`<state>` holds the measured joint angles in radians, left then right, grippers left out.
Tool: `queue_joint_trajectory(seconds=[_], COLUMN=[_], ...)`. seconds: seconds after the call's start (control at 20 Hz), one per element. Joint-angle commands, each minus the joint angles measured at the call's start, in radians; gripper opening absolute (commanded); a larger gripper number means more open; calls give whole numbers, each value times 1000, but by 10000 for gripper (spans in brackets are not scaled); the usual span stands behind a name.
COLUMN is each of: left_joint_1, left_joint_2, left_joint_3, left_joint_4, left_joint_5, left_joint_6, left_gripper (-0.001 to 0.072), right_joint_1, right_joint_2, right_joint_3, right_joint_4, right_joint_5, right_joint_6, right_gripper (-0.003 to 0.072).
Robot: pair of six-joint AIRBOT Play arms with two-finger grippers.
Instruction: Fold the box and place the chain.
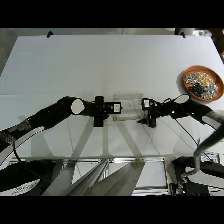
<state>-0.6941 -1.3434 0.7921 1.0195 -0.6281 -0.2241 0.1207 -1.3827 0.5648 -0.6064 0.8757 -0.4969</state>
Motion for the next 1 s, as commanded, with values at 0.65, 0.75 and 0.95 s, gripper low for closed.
queue_joint_trajectory(seconds=[0.65,0.75,0.95], left_joint_1=[2,2,2], left_joint_2=[5,5,5], left_joint_3=[0,0,0], left_joint_4=[-84,-84,-84], left_joint_5=[72,79,130], left_joint_6=[-13,-14,-109], left_gripper=[10,10,10], right_joint_1=[1,1,1], right_joint_2=[1,1,1], right_joint_3=[0,0,0], right_joint_4=[1,1,1], right_joint_5=[0,0,0], right_joint_6=[2,2,2], right_gripper=[407,407,407])
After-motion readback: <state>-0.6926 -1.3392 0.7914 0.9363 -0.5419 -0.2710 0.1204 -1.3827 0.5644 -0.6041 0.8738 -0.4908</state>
